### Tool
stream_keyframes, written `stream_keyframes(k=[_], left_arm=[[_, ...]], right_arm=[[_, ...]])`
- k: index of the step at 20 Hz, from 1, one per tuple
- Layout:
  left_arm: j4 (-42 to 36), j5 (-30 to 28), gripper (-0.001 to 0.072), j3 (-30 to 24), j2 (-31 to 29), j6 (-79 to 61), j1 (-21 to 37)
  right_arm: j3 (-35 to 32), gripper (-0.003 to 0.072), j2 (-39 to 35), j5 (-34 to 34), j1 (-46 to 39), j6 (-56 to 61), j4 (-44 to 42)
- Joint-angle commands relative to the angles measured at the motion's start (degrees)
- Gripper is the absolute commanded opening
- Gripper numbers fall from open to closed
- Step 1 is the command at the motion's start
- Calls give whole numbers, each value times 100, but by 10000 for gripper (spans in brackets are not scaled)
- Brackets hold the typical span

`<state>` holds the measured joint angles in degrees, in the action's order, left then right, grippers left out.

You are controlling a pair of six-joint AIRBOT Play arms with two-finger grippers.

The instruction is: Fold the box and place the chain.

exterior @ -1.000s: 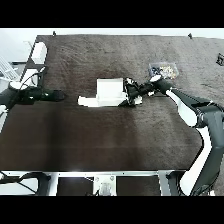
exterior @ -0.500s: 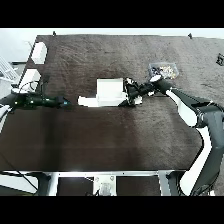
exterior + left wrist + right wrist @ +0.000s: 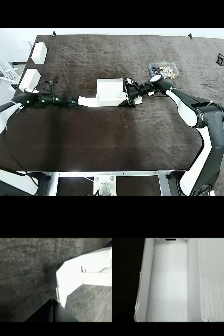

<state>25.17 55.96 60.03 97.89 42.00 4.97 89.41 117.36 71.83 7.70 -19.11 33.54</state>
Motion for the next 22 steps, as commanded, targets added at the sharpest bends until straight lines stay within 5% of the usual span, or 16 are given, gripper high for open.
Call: stream_keyframes(k=[1,8,22], left_arm=[[-68,109,19,299,299,149,-131],[-387,37,20,487,470,114,-833],[-629,428,23,949,238,442,-997]], right_arm=[[0,564,4,2,-2,2,-2],[0,564,4,2,-2,2,-2],[0,564,4,2,-2,2,-2]])
